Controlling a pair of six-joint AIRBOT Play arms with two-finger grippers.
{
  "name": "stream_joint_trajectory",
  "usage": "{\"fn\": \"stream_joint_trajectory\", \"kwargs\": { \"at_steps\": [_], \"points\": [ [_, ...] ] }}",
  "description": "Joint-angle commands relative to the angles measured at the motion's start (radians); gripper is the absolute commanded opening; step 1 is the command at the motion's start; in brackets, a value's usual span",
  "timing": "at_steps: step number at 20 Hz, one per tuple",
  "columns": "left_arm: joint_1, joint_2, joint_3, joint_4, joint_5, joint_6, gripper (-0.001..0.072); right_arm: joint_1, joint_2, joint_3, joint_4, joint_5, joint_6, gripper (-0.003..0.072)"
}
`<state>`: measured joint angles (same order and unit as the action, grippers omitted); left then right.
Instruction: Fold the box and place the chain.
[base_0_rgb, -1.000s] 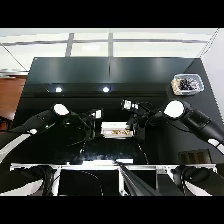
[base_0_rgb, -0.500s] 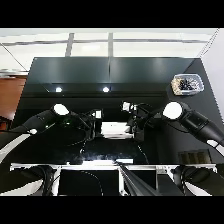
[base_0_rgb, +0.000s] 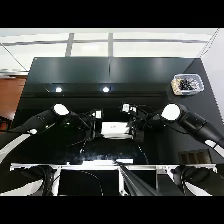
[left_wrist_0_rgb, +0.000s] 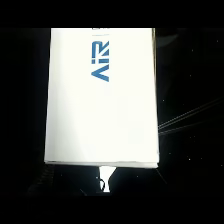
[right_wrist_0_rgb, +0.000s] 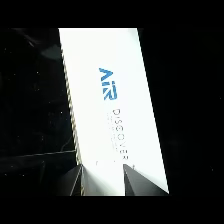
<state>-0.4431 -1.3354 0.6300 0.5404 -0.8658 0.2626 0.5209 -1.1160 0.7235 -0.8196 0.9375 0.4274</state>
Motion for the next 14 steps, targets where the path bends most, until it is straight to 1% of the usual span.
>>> {"fn": "stream_joint_trajectory", "kwargs": {
  "at_steps": [1,4,5,6,7,8,9,10,12,14],
  "points": [
    [0.000,-0.001,0.001,0.001,-0.002,0.000,0.0462,-0.028,0.044,0.040,0.003,0.073,0.186,0.0315],
    [0.000,-0.001,0.001,0.001,-0.002,0.000,0.0462,-0.113,0.084,0.055,0.023,0.176,0.492,0.0314],
    [0.000,-0.001,0.001,0.001,-0.002,0.000,0.0462,-0.133,0.083,0.040,0.033,0.183,0.608,0.0300],
    [0.000,-0.001,0.001,0.001,-0.002,0.000,0.0462,-0.136,0.083,-0.006,0.085,0.140,0.708,0.0047],
    [0.000,-0.001,0.001,0.001,-0.002,0.000,0.0462,-0.130,0.083,-0.069,0.213,0.064,0.768,0.0011],
    [0.000,-0.001,0.001,0.001,-0.002,0.000,0.0462,-0.128,0.081,-0.118,0.363,0.004,0.752,0.0011],
    [0.000,0.000,0.001,0.001,-0.002,0.000,0.0462,-0.128,0.074,-0.146,0.482,-0.028,0.718,0.0011],
    [0.000,-0.001,0.001,0.001,-0.002,0.000,0.0462,-0.128,0.057,-0.152,0.543,-0.045,0.694,0.0011],
    [0.000,-0.001,0.001,0.001,-0.001,0.000,0.0462,-0.126,0.018,-0.151,0.573,-0.053,0.685,0.0011],
    [0.000,-0.001,0.001,0.001,-0.002,0.000,0.0462,-0.126,-0.027,-0.151,0.547,-0.052,0.671,0.0012]
  ]
}}
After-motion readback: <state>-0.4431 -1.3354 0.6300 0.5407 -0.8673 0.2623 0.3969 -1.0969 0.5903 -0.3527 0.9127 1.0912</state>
